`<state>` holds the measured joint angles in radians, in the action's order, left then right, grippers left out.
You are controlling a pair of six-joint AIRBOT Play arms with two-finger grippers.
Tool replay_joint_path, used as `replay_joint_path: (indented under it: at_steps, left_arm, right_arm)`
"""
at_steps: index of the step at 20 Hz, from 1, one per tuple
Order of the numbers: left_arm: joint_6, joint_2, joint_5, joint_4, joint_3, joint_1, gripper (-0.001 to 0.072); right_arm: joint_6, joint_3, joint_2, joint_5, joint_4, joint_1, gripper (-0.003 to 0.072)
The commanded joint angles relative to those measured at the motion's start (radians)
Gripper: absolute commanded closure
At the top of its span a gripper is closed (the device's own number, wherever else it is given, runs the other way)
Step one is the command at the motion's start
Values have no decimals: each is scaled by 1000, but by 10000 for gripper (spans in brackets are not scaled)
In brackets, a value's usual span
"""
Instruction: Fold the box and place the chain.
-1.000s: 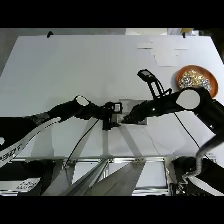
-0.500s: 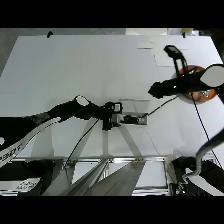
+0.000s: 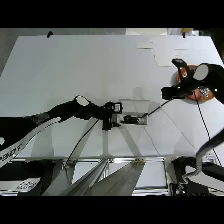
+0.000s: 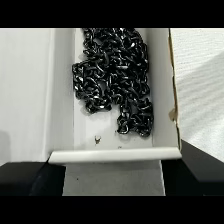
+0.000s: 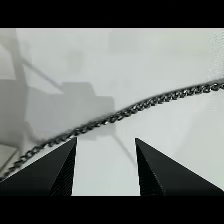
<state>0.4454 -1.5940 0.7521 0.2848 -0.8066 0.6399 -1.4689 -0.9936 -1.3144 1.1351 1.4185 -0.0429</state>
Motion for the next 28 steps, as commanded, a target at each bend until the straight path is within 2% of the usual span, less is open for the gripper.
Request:
replay_joint_path:
  at_steps: [1, 7, 9, 13, 16, 17, 20, 24, 28]
  left_arm:
    - [0, 1, 0, 0, 0, 0, 540]
    - [0, 1, 0, 0, 0, 0, 540]
    - [0, 1, 0, 0, 0, 0, 540]
    - [0, 1, 0, 0, 0, 0, 540]
    - [0, 1, 0, 0, 0, 0, 540]
    - [0, 1, 0, 0, 0, 0, 540]
    - [0, 1, 1, 0, 0, 0, 540]
    - [0, 1, 0, 0, 0, 0, 540]
    - [0, 1, 0, 0, 0, 0, 540]
  right_arm:
    - [-27, 2, -102, 1, 27, 6, 288]
    - [-27, 2, -170, -11, 37, 6, 290]
    - [-27, 3, -177, -18, 37, 6, 369]
    - [-28, 10, -194, -13, 37, 6, 400]
    - [-22, 11, -204, 9, 37, 6, 658]
    - [-15, 11, -193, 18, 37, 6, 668]
    - [-6, 11, -112, 26, 50, 6, 668]
    - [4, 11, 56, 62, 37, 6, 668]
    - [39, 11, 235, 130, -77, 6, 668]
